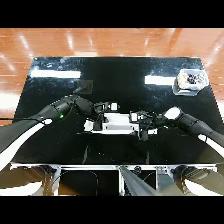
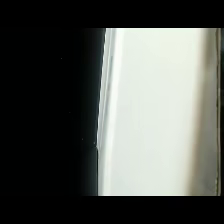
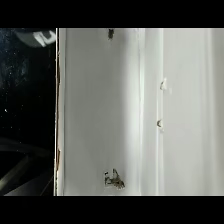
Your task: Fold the box and place the chain.
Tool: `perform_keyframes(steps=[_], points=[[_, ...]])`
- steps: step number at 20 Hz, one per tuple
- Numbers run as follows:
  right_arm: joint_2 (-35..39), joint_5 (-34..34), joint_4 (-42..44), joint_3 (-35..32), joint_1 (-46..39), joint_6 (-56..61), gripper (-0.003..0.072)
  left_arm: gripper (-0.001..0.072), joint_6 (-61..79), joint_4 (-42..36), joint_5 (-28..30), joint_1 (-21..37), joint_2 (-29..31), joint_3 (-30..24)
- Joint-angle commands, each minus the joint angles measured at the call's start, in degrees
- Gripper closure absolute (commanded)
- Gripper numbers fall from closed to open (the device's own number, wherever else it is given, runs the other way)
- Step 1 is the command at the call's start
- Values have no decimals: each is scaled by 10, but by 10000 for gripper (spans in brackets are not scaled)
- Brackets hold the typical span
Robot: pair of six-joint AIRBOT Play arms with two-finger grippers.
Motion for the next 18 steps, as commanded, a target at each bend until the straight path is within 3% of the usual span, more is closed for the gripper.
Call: perform_keyframes(steps=[1, 13, 15, 16, 18], points=[[0, 0, 1, 0, 0, 0, 136, 686, 0, -2, 0, 0, 0, 0], [0, 4, -4, 0, 1, 35, 135, 678, -28, -19, 10, -1, 0, 0], [0, 3, -17, 0, 1, 34, 136, 493, -28, -19, 15, -1, 1, 0], [0, 3, -21, 0, 1, 34, 135, 446, -29, -19, 15, -1, 1, 0], [0, 6, -21, 0, 1, 34, 135, 446, -29, -19, 15, -1, 3, 1]])
